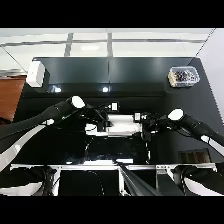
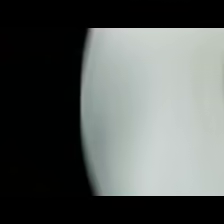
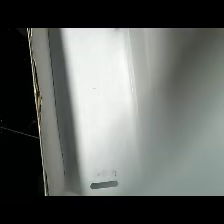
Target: Fold the box and place the chain.
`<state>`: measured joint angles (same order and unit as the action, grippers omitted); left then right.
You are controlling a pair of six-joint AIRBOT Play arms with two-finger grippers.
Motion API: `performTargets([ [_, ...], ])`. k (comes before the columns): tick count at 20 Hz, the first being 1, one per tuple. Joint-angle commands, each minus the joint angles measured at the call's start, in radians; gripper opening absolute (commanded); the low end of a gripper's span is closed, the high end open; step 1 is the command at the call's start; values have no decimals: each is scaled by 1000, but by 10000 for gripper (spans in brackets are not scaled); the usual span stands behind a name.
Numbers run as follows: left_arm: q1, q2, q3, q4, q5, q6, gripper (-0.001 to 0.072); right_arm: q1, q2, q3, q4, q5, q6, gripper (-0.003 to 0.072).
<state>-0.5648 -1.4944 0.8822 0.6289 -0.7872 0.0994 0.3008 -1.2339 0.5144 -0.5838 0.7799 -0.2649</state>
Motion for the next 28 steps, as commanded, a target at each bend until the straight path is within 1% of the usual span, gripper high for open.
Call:
performTargets([
  [1,18,41,1,-7,-26,-5,514,5,-1,0,-12,-4,7,301],
  [3,47,89,1,21,-49,-68,515,5,-1,0,-12,-4,7,301],
  [6,103,172,1,133,-101,-235,515,5,-1,0,-11,-5,8,301],
  [8,149,225,1,230,-158,-393,515,5,-1,0,-12,-8,11,301],
  [10,198,267,1,282,-248,-564,511,5,-1,0,-12,-48,35,301],
  [11,224,279,1,276,-309,-634,504,5,-1,0,-12,-81,48,301],
  [13,257,273,-1,193,-423,-748,502,5,-1,0,-12,-92,48,302],
  [14,259,266,-4,139,-466,-804,420,5,-1,0,-12,-89,48,310],
  [15,256,257,-13,88,-509,-842,125,5,-1,0,-12,-89,48,310],
  [16,246,250,-24,49,-539,-837,20,5,-1,0,-12,-88,48,311],
  [17,227,245,-45,13,-549,-836,19,5,-1,0,-13,-90,47,310],
  [18,201,244,-69,-12,-521,-836,19,5,-1,0,-12,-89,48,310],
  [19,166,244,-96,-34,-456,-836,19,5,-1,0,-12,-89,48,310],
  [21,92,240,-130,-90,-274,-825,19,5,-1,0,-12,-89,48,310],
  [23,34,235,-130,-191,-114,-737,19,5,-1,0,-12,-89,48,310],
  [24,18,235,-130,-268,-39,-665,20,5,-1,0,-12,-89,48,310],
  [26,22,235,-130,-401,101,-559,20,5,-1,0,-12,-89,48,310],
  [28,46,233,-129,-430,238,-555,20,5,-1,0,-12,-89,48,310],
])
